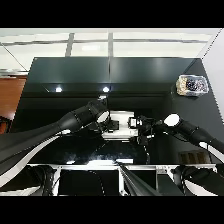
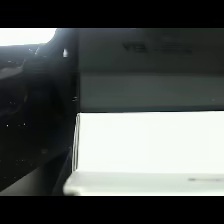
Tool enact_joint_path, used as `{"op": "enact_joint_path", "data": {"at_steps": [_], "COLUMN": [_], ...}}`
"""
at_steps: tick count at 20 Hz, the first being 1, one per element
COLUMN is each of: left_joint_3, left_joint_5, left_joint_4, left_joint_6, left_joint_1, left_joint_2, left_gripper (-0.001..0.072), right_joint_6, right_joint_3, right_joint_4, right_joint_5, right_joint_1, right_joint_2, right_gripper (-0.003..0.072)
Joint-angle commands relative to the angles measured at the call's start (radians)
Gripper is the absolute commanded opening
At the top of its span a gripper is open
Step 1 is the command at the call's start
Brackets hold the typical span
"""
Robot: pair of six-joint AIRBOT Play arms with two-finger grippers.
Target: Fold the box and place the chain.
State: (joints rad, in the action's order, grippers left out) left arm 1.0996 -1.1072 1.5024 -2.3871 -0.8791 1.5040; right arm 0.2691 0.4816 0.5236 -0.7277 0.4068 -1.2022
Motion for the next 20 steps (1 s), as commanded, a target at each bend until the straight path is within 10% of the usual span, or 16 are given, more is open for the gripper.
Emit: {"op": "enact_joint_path", "data": {"at_steps": [1, 4, 7, 10, 11, 12, 13, 20], "left_joint_3": [0.014, 0.014, 0.014, 0.014, 0.014, 0.014, 0.014, 0.014], "left_joint_5": [-0.005, -0.035, -0.029, -0.027, -0.027, -0.027, -0.029, -0.032], "left_joint_4": [0.005, 0.008, 0.007, 0.008, 0.008, 0.016, 0.027, 0.043], "left_joint_6": [-0.001, -0.003, -0.003, 0.001, 0.001, 0.001, 0.000, 0.008], "left_joint_1": [0.001, 0.002, 0.002, 0.002, 0.002, 0.002, 0.002, 0.004], "left_joint_2": [0.000, 0.002, 0.002, 0.002, 0.002, 0.002, 0.002, 0.002], "left_gripper": [0.0409, 0.0342, 0.0025, 0.0025, 0.0025, 0.0025, 0.0025, 0.0025], "right_joint_6": [0.000, 0.000, 0.000, 0.000, -0.011, -0.042, -0.060, -0.233], "right_joint_3": [0.000, 0.000, 0.000, 0.000, 0.000, 0.000, 0.002, 0.004], "right_joint_4": [0.000, 0.000, 0.000, -0.003, -0.002, -0.002, 0.002, 0.278], "right_joint_5": [0.000, 0.000, 0.000, 0.003, 0.013, 0.036, 0.039, -0.026], "right_joint_1": [0.000, 0.000, 0.000, 0.000, 0.000, 0.000, 0.000, -0.020], "right_joint_2": [0.000, 0.000, 0.000, 0.000, 0.001, 0.001, 0.005, 0.190], "right_gripper": [0.0098, 0.0098, 0.0098, 0.0100, 0.0207, 0.0518, 0.0672, 0.0668]}}
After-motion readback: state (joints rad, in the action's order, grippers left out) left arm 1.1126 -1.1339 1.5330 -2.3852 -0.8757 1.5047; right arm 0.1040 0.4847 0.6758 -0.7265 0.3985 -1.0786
